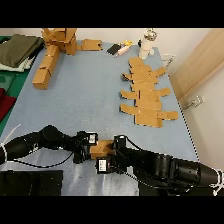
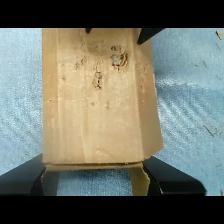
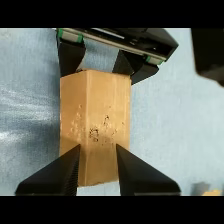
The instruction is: Fold the box.
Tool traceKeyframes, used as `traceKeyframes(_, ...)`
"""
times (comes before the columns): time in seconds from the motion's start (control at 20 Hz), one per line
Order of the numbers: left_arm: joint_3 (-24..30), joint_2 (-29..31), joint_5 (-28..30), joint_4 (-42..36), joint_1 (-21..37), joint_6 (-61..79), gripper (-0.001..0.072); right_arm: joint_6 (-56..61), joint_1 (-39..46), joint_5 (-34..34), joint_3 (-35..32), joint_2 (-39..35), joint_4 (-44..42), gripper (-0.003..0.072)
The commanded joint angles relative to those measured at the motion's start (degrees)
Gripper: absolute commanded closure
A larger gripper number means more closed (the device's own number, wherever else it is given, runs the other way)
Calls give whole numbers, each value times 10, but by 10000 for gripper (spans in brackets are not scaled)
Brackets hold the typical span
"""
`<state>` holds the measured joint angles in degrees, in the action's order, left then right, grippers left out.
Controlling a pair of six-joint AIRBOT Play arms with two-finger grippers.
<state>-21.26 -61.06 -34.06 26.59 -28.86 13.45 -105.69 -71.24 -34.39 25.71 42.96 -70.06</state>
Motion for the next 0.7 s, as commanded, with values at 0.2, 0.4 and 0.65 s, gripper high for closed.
traceKeyframes(0.2, 0, 0, 0, 0, 0, 0, 149, 12, -3, -3, 0, 4, -28, 154)
traceKeyframes(0.4, 0, 0, 0, 0, 0, 0, 150, 13, -3, 3, 0, 22, -23, 155)
traceKeyframes(0.65, 0, 0, 0, 0, 0, 0, 149, 31, -3, 5, 0, 27, 17, 187)
